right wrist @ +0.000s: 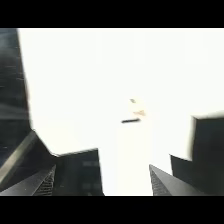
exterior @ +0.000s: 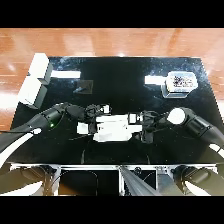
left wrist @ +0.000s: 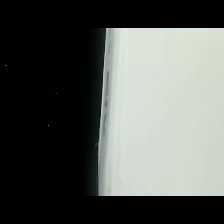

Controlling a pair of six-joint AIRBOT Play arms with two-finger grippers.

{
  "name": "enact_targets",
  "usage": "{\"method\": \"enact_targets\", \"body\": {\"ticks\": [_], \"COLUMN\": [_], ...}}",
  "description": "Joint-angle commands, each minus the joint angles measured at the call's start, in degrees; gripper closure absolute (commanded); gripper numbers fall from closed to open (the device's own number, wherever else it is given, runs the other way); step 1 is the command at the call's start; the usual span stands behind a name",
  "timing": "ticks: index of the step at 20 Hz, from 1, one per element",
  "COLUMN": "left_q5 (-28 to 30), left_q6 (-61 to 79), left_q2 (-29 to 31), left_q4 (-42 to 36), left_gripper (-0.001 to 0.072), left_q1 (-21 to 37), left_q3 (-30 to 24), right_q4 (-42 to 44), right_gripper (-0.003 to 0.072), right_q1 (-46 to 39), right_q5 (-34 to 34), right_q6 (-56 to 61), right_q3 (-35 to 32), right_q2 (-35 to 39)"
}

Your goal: Fold the box and place the chain.

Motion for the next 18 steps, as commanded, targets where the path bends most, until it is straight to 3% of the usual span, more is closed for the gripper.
{"method": "enact_targets", "body": {"ticks": [1, 5, 11, 18], "left_q5": [0.0, 0.0, 0.04, 0.07], "left_q6": [0.0, 0.0, -0.02, -0.04], "left_q2": [-0.09, -0.09, -0.09, -0.09], "left_q4": [0.22, 0.22, 0.2, 0.22], "left_gripper": [0.0686, 0.0686, 0.0686, 0.0686], "left_q1": [0.04, 0.07, 0.07, 0.07], "left_q3": [-0.02, -0.02, -0.02, -0.02], "right_q4": [-1.84, -0.96, 5.9, 5.75], "right_gripper": [-0.0018, -0.0018, -0.0019, -0.0019], "right_q1": [4.39, 6.62, 6.88, 6.86], "right_q5": [-2.67, -6.34, -17.33, -17.99], "right_q6": [-1.81, -1.31, -0.87, 1.86], "right_q3": [-1.27, -1.53, -4.13, -4.13], "right_q2": [-0.07, -0.87, -1.14, -0.44]}}
